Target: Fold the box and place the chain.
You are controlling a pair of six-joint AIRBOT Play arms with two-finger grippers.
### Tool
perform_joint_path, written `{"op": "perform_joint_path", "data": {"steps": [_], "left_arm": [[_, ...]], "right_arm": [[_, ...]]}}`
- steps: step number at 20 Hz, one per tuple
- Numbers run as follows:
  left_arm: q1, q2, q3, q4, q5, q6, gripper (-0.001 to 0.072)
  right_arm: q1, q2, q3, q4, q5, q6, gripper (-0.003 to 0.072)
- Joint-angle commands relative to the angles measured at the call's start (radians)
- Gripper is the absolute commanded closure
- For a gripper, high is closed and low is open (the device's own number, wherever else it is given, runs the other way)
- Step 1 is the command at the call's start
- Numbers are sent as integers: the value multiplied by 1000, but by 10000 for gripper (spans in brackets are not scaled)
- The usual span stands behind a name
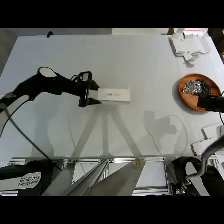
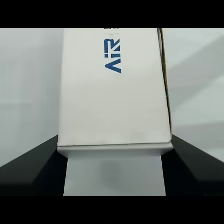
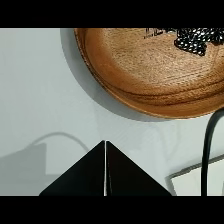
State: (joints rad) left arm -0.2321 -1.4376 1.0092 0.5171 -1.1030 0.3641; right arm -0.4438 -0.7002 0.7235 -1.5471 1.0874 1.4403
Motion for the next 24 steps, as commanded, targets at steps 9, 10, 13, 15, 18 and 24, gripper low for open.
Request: {"op": "perform_joint_path", "data": {"steps": [9, 10, 13, 15, 18, 24], "left_arm": [[4, 582, 1, 382, 668, -663, 702], [12, 608, 1, 436, 707, -751, 702], [107, 657, 1, 505, 726, -980, 702], [220, 661, 1, 520, 688, -1139, 702], [405, 624, 1, 520, 593, -1352, 698], [533, 366, 1, 520, 483, -1369, 696]], "right_arm": [[-1, 1, 0, 60, -3, 0, 675], [-1, 1, 0, 60, -3, 0, 675], [-1, 1, 0, 60, -3, 0, 675], [-1, 1, 0, 60, -4, 0, 675], [-1, 1, 0, 60, -11, 0, 675], [-1, 0, 0, 60, -62, 0, 675]]}}
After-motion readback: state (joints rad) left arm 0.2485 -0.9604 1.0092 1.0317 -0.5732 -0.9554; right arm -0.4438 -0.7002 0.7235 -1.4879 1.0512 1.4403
